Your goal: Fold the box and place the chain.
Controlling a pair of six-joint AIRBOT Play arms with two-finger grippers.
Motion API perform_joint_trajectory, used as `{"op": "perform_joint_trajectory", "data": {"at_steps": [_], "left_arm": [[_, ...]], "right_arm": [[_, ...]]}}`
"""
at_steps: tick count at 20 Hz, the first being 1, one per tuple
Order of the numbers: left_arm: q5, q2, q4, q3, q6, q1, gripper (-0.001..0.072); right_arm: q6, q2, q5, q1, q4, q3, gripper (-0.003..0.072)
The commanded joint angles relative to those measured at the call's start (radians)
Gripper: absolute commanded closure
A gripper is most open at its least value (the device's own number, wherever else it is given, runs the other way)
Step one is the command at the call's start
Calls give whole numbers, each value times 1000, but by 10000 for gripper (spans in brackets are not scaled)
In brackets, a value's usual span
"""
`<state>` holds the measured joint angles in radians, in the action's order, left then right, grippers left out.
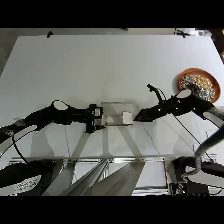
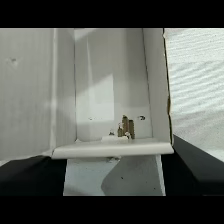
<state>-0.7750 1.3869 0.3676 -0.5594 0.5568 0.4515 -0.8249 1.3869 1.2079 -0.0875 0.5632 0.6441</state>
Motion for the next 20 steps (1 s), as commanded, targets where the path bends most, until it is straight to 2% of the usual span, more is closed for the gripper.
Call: {"op": "perform_joint_trajectory", "data": {"at_steps": [1,4,5,6,8,13,17,20], "left_arm": [[0,0,0,0,0,-1,456],[0,0,0,0,0,-1,456],[0,0,0,0,0,-1,456],[0,0,0,0,0,-1,456],[0,0,0,0,0,-1,456],[0,0,0,0,0,-1,456],[0,0,0,0,0,-1,456],[0,0,0,0,0,-1,456]], "right_arm": [[-9,1,59,38,-26,0,385],[-8,1,76,11,-18,0,383],[-8,1,63,-16,-17,0,364],[-10,1,44,-43,-19,0,311],[-24,1,-6,-85,-19,0,276],[-68,1,-76,-124,-2,35,278],[-242,1,-37,-124,217,141,278],[-306,1,-21,-129,268,169,278]]}}
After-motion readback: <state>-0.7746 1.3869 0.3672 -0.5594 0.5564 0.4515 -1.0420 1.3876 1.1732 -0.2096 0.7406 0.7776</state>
